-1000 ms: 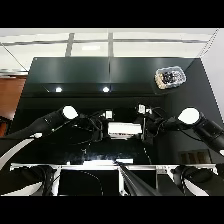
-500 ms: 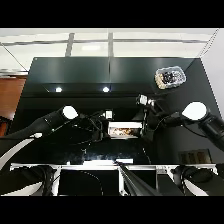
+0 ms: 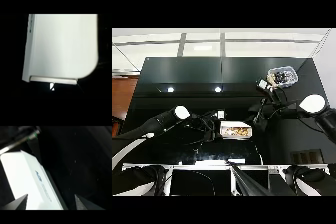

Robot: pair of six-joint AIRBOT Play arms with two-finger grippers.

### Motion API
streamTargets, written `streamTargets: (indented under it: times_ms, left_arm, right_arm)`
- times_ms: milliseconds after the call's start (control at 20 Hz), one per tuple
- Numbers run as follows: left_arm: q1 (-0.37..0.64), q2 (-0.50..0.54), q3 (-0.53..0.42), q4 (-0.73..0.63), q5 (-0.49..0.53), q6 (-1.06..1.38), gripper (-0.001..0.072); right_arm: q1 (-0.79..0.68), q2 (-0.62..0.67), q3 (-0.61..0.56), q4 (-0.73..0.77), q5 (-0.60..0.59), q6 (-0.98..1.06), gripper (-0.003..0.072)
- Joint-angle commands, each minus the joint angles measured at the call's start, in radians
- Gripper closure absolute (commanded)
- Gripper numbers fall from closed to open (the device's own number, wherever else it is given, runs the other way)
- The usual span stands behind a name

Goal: Fold the box and place the chain.

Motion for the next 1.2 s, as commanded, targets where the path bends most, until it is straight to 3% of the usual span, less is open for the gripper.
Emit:
streamTargets:
  times_ms: [0,250,800,850,1050,1100,1150]
  left_arm:
    - [-0.001,-0.001,0.0,0.0,-0.001,0.0,0.0433]
    - [-0.001,-0.001,0.0,0.0,-0.001,0.0,0.0433]
    - [-0.001,-0.001,0.0,0.0,-0.001,0.0,0.0433]
    - [-0.001,-0.001,0.0,0.0,-0.001,0.0,0.0433]
    - [-0.001,-0.001,0.0,0.0,-0.001,0.0,0.0433]
    - [-0.001,-0.001,0.0,0.0,-0.001,0.0,0.0433]
    - [-0.001,-0.001,0.0,0.0,-0.001,0.0,0.0433]
  right_arm:
    - [0.019,-0.031,-0.037,-0.012,0.05,-0.034,0.0016]
    - [0.066,-0.032,-0.05,-0.114,0.092,-0.088,0.0016]
    - [0.068,-0.055,-0.05,-0.113,0.04,-0.088,0.0028]
    - [0.068,-0.055,-0.05,-0.112,0.039,-0.087,0.0202]
    - [0.071,-0.055,-0.05,-0.101,0.048,-0.087,0.0325]
    - [0.071,-0.055,-0.05,-0.101,0.051,-0.087,0.0468]
    - [0.071,-0.055,-0.05,-0.101,0.05,-0.087,0.0494]
